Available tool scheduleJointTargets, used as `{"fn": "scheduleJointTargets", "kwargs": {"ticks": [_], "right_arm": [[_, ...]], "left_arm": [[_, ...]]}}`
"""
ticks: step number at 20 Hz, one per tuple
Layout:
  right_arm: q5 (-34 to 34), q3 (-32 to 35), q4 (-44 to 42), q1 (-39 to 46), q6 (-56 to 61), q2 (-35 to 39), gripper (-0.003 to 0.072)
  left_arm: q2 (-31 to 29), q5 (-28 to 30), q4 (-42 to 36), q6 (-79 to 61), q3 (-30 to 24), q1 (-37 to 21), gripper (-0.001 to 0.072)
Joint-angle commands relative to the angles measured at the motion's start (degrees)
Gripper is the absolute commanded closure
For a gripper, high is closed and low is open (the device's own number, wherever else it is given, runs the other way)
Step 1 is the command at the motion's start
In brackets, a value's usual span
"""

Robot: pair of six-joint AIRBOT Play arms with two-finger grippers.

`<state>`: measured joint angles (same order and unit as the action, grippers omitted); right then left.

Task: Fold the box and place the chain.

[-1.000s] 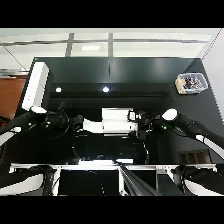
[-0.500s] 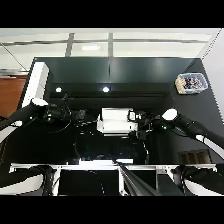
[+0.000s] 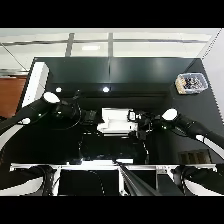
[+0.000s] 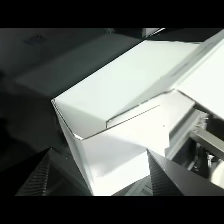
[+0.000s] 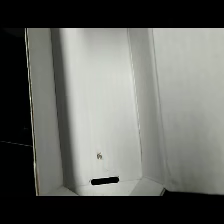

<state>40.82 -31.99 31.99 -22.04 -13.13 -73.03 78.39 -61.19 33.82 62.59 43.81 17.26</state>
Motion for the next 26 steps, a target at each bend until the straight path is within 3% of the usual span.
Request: {"fn": "scheduleJointTargets", "kwargs": {"ticks": [1, 3, 16, 17, 19, 26], "right_arm": [[0.0, 0.0, 0.0, 0.0, 0.0, 0.0, 0.0203], [0.0, 0.0, 0.0, 0.0, 0.0, 0.0, 0.0203], [0.0, 0.0, 0.0, 0.0, 0.0, 0.0, 0.0203], [0.0, 0.0, 0.0, 0.0, 0.0, 0.0, 0.0203], [0.0, 0.0, 0.0, 0.0, 0.0, 0.0, 0.0203], [-0.1, 0.0, 0.0, 0.0, 0.0, 0.0, 0.0203]], "left_arm": [[0.0, 1.8, 6.3, 9.0, 2.2, 2.8, 0.0035], [0.0, 1.9, 7.2, 10.3, 3.2, 3.7, 0.0096], [0.0, 0.5, 9.8, 20.3, 6.3, 7.6, 0.0106], [0.0, 0.5, 9.7, 20.4, 6.3, 7.7, 0.0172], [-0.1, 0.7, 9.7, 20.9, 6.3, 8.2, 0.0212], [-0.1, 4.6, 20.7, 32.1, 8.9, 14.2, 0.0212]]}}
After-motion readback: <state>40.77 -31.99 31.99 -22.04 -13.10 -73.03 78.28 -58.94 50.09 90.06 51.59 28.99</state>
